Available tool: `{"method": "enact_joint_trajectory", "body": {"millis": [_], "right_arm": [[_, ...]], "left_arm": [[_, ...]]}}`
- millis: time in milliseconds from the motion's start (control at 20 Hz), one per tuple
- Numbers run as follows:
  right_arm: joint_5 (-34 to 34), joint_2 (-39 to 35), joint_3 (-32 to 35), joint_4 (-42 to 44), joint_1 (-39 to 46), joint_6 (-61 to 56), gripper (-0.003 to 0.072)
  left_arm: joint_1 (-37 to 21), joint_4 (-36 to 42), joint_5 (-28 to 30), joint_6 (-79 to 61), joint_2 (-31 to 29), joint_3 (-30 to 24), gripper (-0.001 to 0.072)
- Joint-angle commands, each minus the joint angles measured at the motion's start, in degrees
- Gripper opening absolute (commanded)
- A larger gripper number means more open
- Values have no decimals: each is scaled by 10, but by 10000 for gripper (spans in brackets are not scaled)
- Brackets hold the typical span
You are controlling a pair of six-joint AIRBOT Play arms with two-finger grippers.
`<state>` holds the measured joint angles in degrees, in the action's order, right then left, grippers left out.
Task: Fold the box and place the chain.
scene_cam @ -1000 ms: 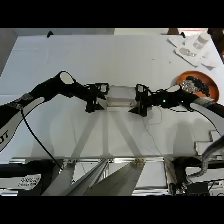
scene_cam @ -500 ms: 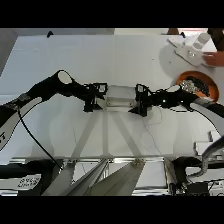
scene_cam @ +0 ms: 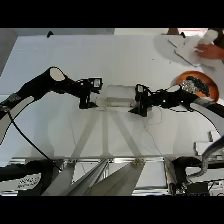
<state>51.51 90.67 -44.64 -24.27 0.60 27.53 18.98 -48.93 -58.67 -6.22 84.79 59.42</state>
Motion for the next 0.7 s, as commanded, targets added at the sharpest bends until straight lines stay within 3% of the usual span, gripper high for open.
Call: {"method": "enact_joint_trajectory", "body": {"millis": [0,350,650], "right_arm": [[0,0,0,1,0,0,503],[0,0,0,1,0,0,503],[0,0,0,1,0,0,503]], "left_arm": [[-5,-6,-12,3,-13,0,695],[-5,-3,-11,2,-43,0,694],[-4,86,7,0,-41,0,691]]}}
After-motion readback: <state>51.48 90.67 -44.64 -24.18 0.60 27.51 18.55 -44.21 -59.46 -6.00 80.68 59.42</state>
